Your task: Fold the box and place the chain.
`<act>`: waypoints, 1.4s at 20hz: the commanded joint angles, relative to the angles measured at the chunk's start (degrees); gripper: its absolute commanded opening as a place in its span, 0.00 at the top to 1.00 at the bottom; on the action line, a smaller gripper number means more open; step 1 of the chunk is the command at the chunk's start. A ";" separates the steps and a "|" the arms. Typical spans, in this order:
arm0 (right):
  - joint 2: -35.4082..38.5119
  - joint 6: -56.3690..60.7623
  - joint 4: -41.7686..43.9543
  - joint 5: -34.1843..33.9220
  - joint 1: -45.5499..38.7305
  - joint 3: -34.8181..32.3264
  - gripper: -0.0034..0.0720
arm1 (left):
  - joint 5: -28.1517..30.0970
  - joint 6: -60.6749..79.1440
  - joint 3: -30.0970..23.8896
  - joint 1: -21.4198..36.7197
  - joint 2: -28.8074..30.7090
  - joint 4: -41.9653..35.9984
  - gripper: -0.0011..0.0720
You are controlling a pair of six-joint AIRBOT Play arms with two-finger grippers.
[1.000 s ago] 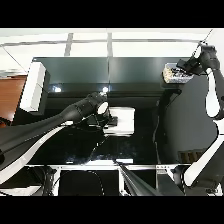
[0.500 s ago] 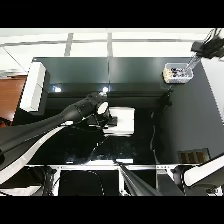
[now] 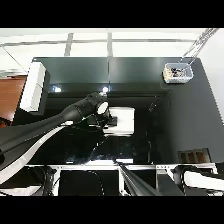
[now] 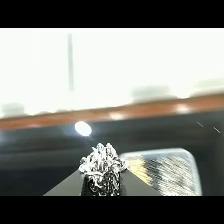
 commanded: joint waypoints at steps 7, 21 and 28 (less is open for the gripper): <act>20.06 -3.48 7.93 5.62 7.04 -10.80 0.94 | 0.02 0.04 0.00 0.02 -0.02 0.00 0.95; 25.75 -11.96 26.10 23.23 18.45 -19.82 0.94 | -0.09 0.07 0.00 0.02 -0.02 0.00 0.95; 25.59 -17.57 41.03 18.53 18.45 -36.37 0.94 | -0.09 0.09 0.00 0.00 -0.02 0.00 0.95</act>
